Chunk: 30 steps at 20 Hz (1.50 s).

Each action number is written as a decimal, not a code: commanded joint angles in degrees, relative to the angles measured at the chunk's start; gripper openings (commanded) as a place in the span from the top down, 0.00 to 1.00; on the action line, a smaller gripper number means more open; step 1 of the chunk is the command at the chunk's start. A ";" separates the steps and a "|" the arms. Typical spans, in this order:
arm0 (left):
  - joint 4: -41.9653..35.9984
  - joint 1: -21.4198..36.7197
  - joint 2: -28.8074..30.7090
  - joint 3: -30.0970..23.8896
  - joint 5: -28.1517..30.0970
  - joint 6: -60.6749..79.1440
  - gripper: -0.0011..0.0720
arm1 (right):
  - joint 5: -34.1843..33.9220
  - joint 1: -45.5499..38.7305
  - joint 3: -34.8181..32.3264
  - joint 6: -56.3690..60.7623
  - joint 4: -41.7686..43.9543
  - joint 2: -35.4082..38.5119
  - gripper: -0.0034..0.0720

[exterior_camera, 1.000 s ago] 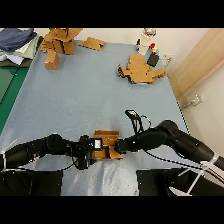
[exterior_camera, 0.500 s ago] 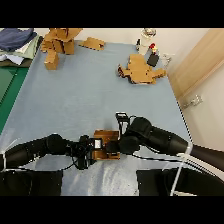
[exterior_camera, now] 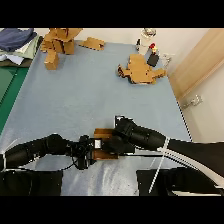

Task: Fold the box.

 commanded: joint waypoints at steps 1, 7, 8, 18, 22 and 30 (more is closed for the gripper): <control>0.00 0.02 0.02 0.02 0.00 0.00 0.27 | 0.63 1.11 0.20 1.44 -0.85 -1.20 0.88; 0.00 0.02 0.00 0.02 0.00 0.00 0.27 | 0.55 1.55 0.26 1.44 -0.90 -0.87 0.85; 0.00 0.02 0.00 0.02 0.00 0.00 0.27 | 0.57 1.55 0.28 1.42 -0.66 -0.57 0.65; 0.00 0.02 0.00 0.02 0.00 0.00 0.27 | -4.04 1.36 0.26 2.32 -3.37 6.99 0.64; 0.00 0.02 0.00 0.02 0.00 0.00 0.27 | -4.46 1.36 0.26 2.29 -3.89 8.26 0.49; 0.00 0.02 0.00 0.02 0.00 0.00 0.27 | -14.56 0.39 -1.03 5.68 -8.04 23.21 0.93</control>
